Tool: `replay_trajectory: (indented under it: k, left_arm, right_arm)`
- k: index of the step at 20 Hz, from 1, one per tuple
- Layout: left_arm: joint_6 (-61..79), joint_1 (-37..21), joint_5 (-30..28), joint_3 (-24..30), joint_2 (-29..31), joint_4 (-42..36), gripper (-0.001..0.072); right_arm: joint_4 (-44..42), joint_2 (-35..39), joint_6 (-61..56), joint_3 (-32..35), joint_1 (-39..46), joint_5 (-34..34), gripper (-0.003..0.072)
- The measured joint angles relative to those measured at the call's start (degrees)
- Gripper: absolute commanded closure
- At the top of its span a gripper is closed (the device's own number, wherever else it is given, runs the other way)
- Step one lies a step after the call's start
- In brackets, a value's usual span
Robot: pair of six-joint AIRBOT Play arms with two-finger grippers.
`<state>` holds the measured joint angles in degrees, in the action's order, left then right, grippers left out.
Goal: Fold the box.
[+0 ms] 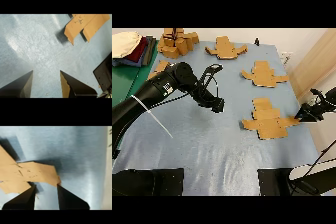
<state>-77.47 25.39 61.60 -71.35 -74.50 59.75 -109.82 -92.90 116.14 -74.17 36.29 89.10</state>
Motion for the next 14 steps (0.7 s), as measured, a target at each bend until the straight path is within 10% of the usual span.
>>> replay_trajectory:
  k: [3, 10, 14]
  left_arm:
    - [0.0, 0.0, -0.1, 0.0, 0.0, 0.0, 0.0196]
    - [0.0, 0.0, 0.9, 0.0, 0.0, 0.0, 0.0196]
    - [0.1, 0.0, 1.7, 0.0, 0.0, 0.0, 0.0194]
  right_arm:
    - [-4.8, 0.0, 1.4, 0.8, -0.1, -0.1, 0.0390]
    - [-7.2, 0.0, 1.7, 0.9, -3.8, 1.6, 0.0382]
    - [-0.3, 0.1, -3.1, -3.4, -2.6, -1.0, 0.0170]
